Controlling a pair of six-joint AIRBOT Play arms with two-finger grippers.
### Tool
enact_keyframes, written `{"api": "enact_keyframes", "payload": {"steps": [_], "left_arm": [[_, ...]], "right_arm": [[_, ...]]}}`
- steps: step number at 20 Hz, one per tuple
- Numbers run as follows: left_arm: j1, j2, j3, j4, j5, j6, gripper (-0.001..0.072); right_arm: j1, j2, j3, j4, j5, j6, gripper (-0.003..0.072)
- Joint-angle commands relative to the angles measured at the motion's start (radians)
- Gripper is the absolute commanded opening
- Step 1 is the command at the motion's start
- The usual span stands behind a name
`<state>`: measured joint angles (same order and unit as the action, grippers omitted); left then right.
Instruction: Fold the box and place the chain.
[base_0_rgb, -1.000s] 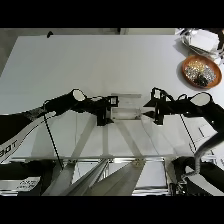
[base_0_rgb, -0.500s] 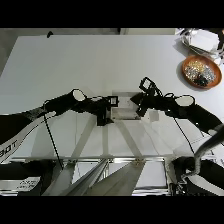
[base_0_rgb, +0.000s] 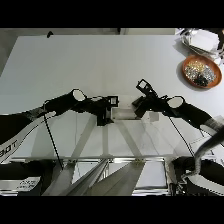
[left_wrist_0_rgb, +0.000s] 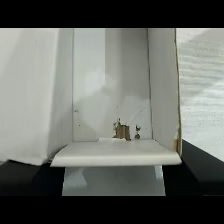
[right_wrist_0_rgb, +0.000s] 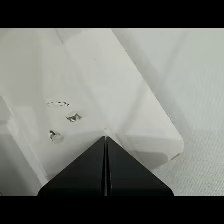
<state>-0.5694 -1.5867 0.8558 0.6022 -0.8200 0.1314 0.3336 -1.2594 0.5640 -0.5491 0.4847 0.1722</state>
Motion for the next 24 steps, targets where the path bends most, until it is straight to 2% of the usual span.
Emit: {"api": "enact_keyframes", "payload": {"steps": [1, 4, 6, 9, 11, 12, 14, 15, 18, 20, 21, 24], "left_arm": [[0.000, 0.001, 0.000, 0.000, 0.000, 0.000, 0.0252], [0.000, 0.001, 0.000, 0.000, 0.000, 0.000, 0.0252], [0.000, 0.001, 0.000, 0.000, 0.000, 0.000, 0.0252], [0.000, 0.001, 0.000, 0.000, 0.000, 0.000, 0.0252], [0.000, 0.001, 0.000, 0.000, 0.000, 0.000, 0.0252], [0.000, 0.001, 0.000, 0.000, 0.000, 0.000, 0.0252], [0.000, 0.001, 0.000, 0.000, 0.000, 0.000, 0.0252], [0.000, 0.001, 0.000, 0.000, 0.000, 0.000, 0.0252], [0.000, 0.001, 0.000, 0.000, 0.000, 0.000, 0.0252], [0.000, 0.001, 0.000, 0.000, 0.000, 0.000, 0.0252], [0.000, 0.001, 0.000, 0.000, 0.000, 0.000, 0.0252], [0.000, 0.001, 0.000, 0.000, 0.000, 0.000, 0.0252]], "right_arm": [[0.001, 0.040, 0.023, -0.048, 0.076, 0.039, 0.0007], [0.001, 0.132, 0.061, -0.085, 0.167, 0.045, 0.0007], [0.000, 0.194, 0.066, -0.177, 0.251, 0.066, 0.0003], [0.001, 0.240, 0.066, -0.487, 0.468, 0.051, 0.0003], [0.001, 0.237, 0.065, -0.699, 0.566, 0.052, 0.0005], [0.001, 0.237, 0.064, -0.736, 0.568, 0.051, 0.0010], [0.001, 0.222, 0.064, -0.686, 0.499, -0.010, 0.0253], [0.001, 0.205, 0.064, -0.649, 0.450, -0.055, 0.0323], [0.001, 0.146, 0.064, -0.632, 0.380, -0.141, 0.0325], [0.001, 0.126, 0.064, -0.625, 0.378, -0.174, 0.0190], [0.001, 0.121, 0.064, -0.617, 0.374, -0.182, 0.0160], [0.001, 0.112, 0.064, -0.564, 0.338, -0.182, 0.0161]]}}
